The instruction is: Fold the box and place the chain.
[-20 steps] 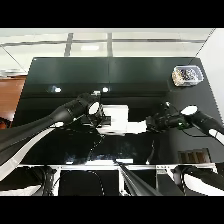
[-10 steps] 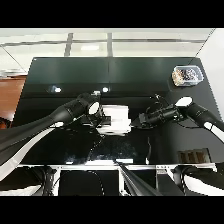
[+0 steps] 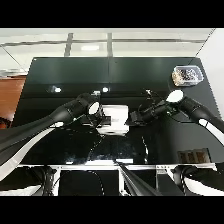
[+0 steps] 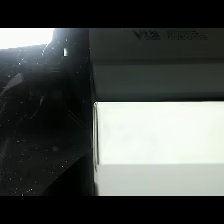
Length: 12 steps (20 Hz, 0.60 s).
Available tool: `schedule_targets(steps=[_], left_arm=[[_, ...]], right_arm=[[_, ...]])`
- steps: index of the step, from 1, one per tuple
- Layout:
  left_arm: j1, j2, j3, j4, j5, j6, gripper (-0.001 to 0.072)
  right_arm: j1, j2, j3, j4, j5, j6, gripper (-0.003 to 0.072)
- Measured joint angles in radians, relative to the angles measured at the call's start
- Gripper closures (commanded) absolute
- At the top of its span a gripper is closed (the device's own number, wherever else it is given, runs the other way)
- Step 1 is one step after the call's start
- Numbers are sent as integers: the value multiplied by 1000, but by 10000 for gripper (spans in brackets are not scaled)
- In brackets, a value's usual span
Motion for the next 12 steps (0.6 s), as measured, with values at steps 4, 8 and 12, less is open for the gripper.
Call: schedule_targets(steps=[4, 8, 12], left_arm=[[0, 0, 0, 0, 0, 0, 683], [0, 0, 0, 0, 0, 0, 683], [0, 0, 0, 0, -1, 0, 683]], right_arm=[[69, 0, 42, -106, -44, 149, 327], [136, 0, 59, -209, -93, 296, 327], [200, 0, 66, -295, -135, 412, 391]])
